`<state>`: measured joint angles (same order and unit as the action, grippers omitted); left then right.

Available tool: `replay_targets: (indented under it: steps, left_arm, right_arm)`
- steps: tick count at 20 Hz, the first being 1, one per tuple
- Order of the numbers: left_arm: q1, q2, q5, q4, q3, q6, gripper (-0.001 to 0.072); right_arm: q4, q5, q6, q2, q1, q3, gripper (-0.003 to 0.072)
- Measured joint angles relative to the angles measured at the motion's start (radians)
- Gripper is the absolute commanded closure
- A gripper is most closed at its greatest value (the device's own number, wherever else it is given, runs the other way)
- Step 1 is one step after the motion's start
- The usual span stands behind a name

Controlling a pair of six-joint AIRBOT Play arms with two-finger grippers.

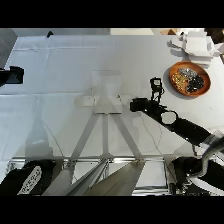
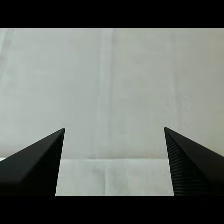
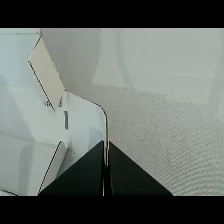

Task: Fold the box and place the chain.

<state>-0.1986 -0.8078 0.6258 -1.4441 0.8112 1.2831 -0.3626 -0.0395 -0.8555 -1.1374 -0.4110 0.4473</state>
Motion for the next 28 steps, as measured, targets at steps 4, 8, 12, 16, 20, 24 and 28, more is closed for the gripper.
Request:
replay_targets:
  steps: [4, 8, 12, 16, 20, 24, 28]
  left_arm:
    - [0.0, 0.0, 0.0, 0.0, 0.0, 0.0, 0.0011]
    - [0.0, 0.0, 0.0, 0.0, 0.0, 0.0, 0.0011]
    - [0.001, 0.0, -0.018, 0.047, 0.0, 0.0, 0.0011]
    - [0.033, 0.0, -0.032, 0.105, 0.0, 0.0, 0.0012]
    - [0.064, -0.005, -0.03, 0.093, 0.0, 0.006, 0.0017]
    - [0.074, -0.089, -0.016, 0.101, 0.009, 0.011, 0.0101]
    - [0.123, -0.307, 0.126, 0.143, 0.138, -0.072, 0.01]
  right_arm:
    - [-0.003, -0.001, -0.001, 0.0, 0.0, 0.0, 0.0676]
    - [-0.003, -0.002, -0.001, 0.0, 0.0, 0.0, 0.0676]
    - [-0.003, -0.002, -0.001, 0.0, 0.0, 0.0, 0.0676]
    - [-0.004, -0.002, -0.001, 0.0, 0.0, 0.0, 0.0676]
    - [-0.004, -0.003, -0.001, 0.0, 0.0, 0.0, 0.0676]
    - [-0.004, -0.003, -0.001, 0.0, 0.0, 0.0, 0.0676]
    - [-0.004, -0.003, -0.001, 0.0, 0.0, 0.0, 0.0676]
